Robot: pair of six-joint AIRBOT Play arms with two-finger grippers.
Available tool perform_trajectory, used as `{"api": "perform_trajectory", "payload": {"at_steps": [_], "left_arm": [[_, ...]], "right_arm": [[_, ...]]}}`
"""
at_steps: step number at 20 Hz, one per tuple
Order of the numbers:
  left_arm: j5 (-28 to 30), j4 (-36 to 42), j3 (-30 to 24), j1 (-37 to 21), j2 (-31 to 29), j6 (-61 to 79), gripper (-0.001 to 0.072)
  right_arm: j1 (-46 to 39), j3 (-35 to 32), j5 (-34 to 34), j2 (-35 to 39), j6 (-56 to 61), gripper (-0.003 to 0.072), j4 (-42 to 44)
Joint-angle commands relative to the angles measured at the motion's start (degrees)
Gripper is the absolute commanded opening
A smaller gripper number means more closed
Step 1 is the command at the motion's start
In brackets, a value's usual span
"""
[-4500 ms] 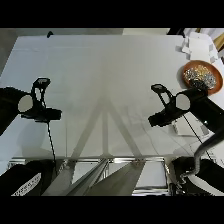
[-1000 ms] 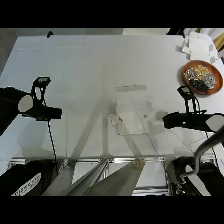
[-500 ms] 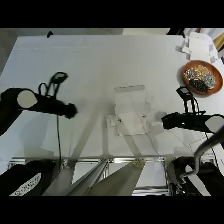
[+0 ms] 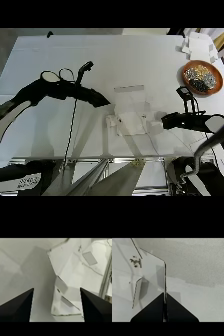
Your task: Fold the box and place the chain.
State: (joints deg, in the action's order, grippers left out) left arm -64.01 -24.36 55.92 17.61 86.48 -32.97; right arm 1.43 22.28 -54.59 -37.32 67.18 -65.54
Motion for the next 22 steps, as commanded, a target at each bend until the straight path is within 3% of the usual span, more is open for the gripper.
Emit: {"api": "perform_trajectory", "payload": {"at_steps": [1, 5, 9, 13, 14, 16, 19, 21, 22], "left_arm": [[-0.6, 3.6, 2.8, 0.4, 5.6, 9.7, 0.0628], [1.8, 6.0, 2.8, 4.7, 8.3, 16.9, 0.0628], [3.1, 13.0, 2.9, 9.6, 10.9, 24.3, 0.0628], [4.0, 13.4, 2.8, 11.2, 11.7, 25.3, 0.0612], [3.8, 13.4, 2.9, 11.2, 11.7, 25.2, 0.0545], [3.8, 13.2, 2.8, 11.2, 11.7, 25.4, 0.0291], [4.4, 13.0, 2.9, 11.2, 11.7, 28.4, 0.0236], [4.6, 13.0, 2.9, 11.0, 11.6, 31.5, 0.0059], [4.7, 12.9, 2.9, 11.0, 11.6, 32.0, 0.0017]], "right_arm": [[0.1, 0.0, -0.2, 0.0, 0.0, 0.001, 0.0], [0.1, 0.0, -0.7, 0.0, 0.0, 0.001, -0.1], [0.1, 0.0, -0.7, 0.0, 0.0, 0.001, -0.1], [0.0, 0.0, -0.7, 0.0, 0.0, 0.001, -0.2], [0.1, 0.0, -0.7, 0.0, 0.0, 0.001, -0.2], [0.1, 0.0, -0.7, 0.0, 0.0, 0.001, -0.2], [0.1, 0.0, -0.7, 0.0, 0.0, 0.001, -0.2], [0.0, 0.0, -0.7, 0.0, 0.0, 0.001, -0.2], [0.1, 0.0, -0.7, 0.0, 0.0, 0.001, -0.2]]}}
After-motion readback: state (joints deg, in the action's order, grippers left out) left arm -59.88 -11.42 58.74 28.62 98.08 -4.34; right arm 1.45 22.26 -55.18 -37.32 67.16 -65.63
